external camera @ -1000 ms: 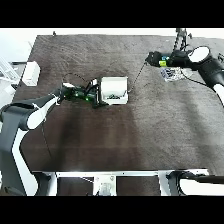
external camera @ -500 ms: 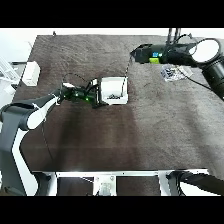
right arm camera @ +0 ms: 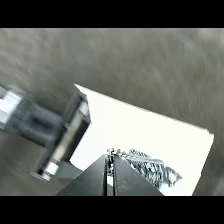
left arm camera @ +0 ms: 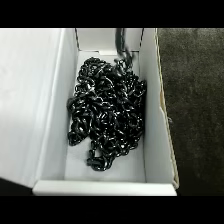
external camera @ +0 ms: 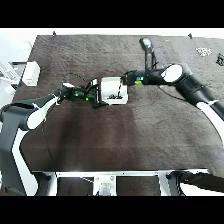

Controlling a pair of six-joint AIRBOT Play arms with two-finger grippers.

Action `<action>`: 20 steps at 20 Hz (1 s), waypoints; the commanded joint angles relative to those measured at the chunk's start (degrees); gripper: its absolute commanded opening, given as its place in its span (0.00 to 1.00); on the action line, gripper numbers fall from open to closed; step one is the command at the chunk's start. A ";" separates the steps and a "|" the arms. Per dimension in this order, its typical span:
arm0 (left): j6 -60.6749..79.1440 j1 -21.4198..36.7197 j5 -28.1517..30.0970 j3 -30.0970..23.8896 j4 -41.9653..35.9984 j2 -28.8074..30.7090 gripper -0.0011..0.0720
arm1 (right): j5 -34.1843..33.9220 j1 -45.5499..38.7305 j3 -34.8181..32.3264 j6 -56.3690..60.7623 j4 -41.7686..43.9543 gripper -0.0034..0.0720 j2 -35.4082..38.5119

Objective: Fold the box and place the chain.

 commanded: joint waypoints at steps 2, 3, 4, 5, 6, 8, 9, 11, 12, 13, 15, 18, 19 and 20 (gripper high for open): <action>0.02 -0.04 0.02 0.07 0.02 0.04 0.73 | -1.99 0.61 -3.23 -0.31 0.00 0.07 -8.59; 0.02 -0.04 0.02 0.07 0.02 0.04 0.73 | -2.32 0.61 -3.21 -0.28 0.00 0.07 -11.15; 0.00 -0.04 0.02 0.07 0.02 0.04 0.73 | -2.80 0.59 -3.21 -0.26 0.00 0.11 -13.31; 0.02 -0.04 0.02 0.07 0.02 0.04 0.73 | -2.78 0.55 -3.21 -0.28 0.00 0.33 -14.62; 0.02 -0.04 0.04 0.07 0.02 0.04 0.73 | -2.80 0.55 -3.21 -0.33 -0.02 0.52 -15.02; 0.02 -0.04 0.04 0.07 0.02 0.04 0.73 | -2.82 0.55 -2.64 -1.53 -0.04 0.52 -14.38; 0.02 -0.04 0.04 0.07 0.02 0.04 0.73 | -2.82 0.55 -2.25 -2.40 -0.04 0.52 -13.49; 0.02 -0.04 0.04 0.07 0.02 0.04 0.73 | -2.84 0.52 -1.33 -4.94 -0.04 0.54 -9.92; 0.00 -0.04 0.04 0.07 0.02 0.04 0.73 | -2.84 0.50 -0.70 -6.45 -0.07 0.56 -7.39; 0.02 -0.04 0.04 0.07 0.02 0.04 0.73 | -2.95 0.35 -0.07 -8.15 -0.07 0.56 -4.83; 0.00 -0.04 0.04 0.07 0.02 0.04 0.73 | -4.11 -0.52 0.83 -11.87 -0.07 0.60 0.87; 0.02 -0.04 0.04 0.07 0.02 0.04 0.73 | -5.90 -4.00 0.94 -18.43 -0.07 0.56 7.89; 0.00 -0.04 0.04 0.07 0.02 0.04 0.73 | -6.64 -5.92 0.94 -20.04 -0.04 0.49 8.83; 0.00 -0.04 0.04 0.07 0.02 0.04 0.73 | -7.21 -7.93 0.94 -21.53 -0.02 0.38 8.87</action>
